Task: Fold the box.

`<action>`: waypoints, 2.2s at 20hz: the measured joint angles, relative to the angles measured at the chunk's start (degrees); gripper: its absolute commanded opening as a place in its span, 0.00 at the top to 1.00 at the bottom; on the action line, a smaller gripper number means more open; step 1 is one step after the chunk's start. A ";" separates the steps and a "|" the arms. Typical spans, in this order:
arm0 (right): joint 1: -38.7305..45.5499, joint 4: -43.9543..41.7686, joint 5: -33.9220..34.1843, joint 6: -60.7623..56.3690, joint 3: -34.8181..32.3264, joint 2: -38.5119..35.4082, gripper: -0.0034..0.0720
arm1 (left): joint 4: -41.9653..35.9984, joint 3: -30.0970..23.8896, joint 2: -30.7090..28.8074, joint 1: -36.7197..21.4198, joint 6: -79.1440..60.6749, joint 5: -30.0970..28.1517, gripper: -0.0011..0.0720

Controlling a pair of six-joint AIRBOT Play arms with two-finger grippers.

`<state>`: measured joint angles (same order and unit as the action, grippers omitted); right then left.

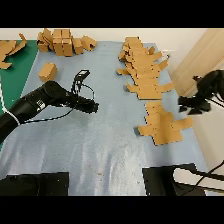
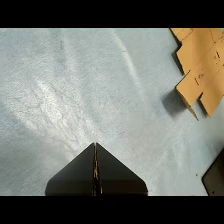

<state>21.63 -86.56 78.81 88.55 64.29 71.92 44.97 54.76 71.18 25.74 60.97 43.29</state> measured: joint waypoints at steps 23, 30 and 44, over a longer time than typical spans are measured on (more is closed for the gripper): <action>16.83 -17.75 6.86 17.31 0.31 11.41 0.95 | -1.51 0.00 0.00 0.00 0.55 4.02 0.28; 16.94 -22.64 7.87 19.02 1.92 11.17 0.41 | -2.58 0.00 0.00 0.00 0.55 7.50 0.28; 17.00 -8.28 -6.86 19.50 6.62 16.02 0.30 | -2.80 0.00 0.00 0.00 2.05 6.25 0.28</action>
<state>38.63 -94.85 71.94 108.05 70.91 87.94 42.17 54.76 71.18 25.74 63.02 49.54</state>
